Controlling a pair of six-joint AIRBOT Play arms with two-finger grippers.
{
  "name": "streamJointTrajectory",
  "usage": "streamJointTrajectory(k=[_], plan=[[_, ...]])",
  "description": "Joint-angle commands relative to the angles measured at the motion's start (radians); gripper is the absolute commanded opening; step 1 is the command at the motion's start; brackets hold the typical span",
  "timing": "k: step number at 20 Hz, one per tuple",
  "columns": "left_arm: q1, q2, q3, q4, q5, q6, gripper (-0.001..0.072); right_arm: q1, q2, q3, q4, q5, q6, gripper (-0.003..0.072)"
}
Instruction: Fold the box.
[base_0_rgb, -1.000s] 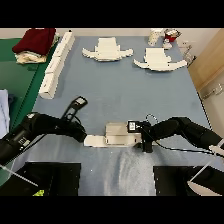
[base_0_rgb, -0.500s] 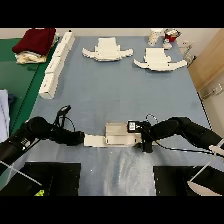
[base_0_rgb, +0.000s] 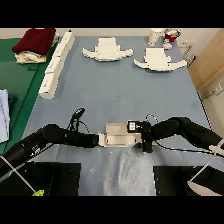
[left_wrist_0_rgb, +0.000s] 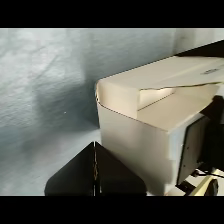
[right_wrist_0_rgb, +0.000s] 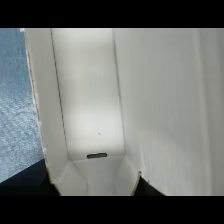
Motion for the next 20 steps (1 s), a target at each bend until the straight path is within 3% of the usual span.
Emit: streamJointTrajectory(k=[1,9,10,11,12,20], plan=[[-0.034,-0.001,0.013,-0.03,0.031,0.001,0.0014,0.0,0.0,0.0,0.0,0.0,0.0,0.0508],[-0.032,-0.001,0.028,-0.025,0.031,0.001,0.0032,0.0,0.0,0.0,0.0,0.0,0.0,0.0508],[-0.032,-0.001,0.034,-0.021,0.03,0.001,0.0305,0.0,0.0,0.0,0.0,0.0,0.0,0.0508],[-0.032,-0.001,0.042,-0.021,0.031,0.001,0.0505,0.0,0.0,0.0,0.0,0.0,0.0,0.0508],[-0.032,-0.001,0.053,-0.019,0.03,0.001,0.045,0.0,0.0,0.0,0.0,0.0,0.0,0.0508],[-0.034,-0.004,0.084,-0.031,0.062,-0.004,0.0453,0.0,0.0,0.0,0.0,0.0,0.0,0.0508]])
